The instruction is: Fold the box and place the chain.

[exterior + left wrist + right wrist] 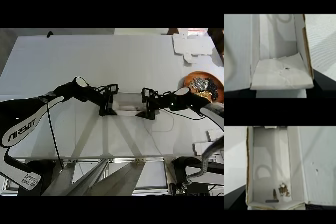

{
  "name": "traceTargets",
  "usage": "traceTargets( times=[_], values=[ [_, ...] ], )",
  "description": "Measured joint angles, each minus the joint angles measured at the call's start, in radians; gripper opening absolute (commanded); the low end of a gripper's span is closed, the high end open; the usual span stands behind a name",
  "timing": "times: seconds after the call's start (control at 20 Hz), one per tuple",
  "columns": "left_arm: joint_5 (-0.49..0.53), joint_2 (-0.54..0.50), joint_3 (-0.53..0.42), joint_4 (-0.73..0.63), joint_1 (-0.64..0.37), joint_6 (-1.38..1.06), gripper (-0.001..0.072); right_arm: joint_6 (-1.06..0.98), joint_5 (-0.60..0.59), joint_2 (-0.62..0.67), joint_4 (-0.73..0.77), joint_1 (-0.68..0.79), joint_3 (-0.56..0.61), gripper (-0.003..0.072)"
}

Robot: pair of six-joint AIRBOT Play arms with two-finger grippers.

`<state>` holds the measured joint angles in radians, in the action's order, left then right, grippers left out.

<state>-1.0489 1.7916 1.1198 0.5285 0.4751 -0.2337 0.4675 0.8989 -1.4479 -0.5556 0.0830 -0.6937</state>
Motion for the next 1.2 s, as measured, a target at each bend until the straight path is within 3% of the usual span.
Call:
traceTargets(
  times=[0.35,0.45,0.5,0.65,0.95,1.2],
  values=[
    [-0.025,0.000,0.000,0.013,0.001,-0.008,0.0274,-0.165,-0.029,0.128,-0.262,0.002,-0.001,0.0695],
    [-0.020,0.000,0.000,0.010,0.001,-0.005,0.0274,-0.227,-0.003,0.164,-0.336,0.000,-0.001,0.0632],
    [-0.018,0.000,0.000,0.008,0.001,-0.003,0.0274,-0.263,-0.002,0.185,-0.371,0.000,-0.001,0.0543],
    [-0.011,0.000,0.000,0.005,0.001,-0.002,0.0274,-0.357,0.031,0.250,-0.419,0.000,-0.001,0.0023],
    [-0.003,0.000,0.000,0.003,0.001,-0.002,0.0274,-0.478,0.145,0.343,-0.388,0.000,-0.001,0.0005],
    [-0.003,0.000,0.000,0.003,0.001,-0.001,0.0274,-0.577,0.100,0.346,-0.193,0.000,-0.001,0.0002]
  ],
)
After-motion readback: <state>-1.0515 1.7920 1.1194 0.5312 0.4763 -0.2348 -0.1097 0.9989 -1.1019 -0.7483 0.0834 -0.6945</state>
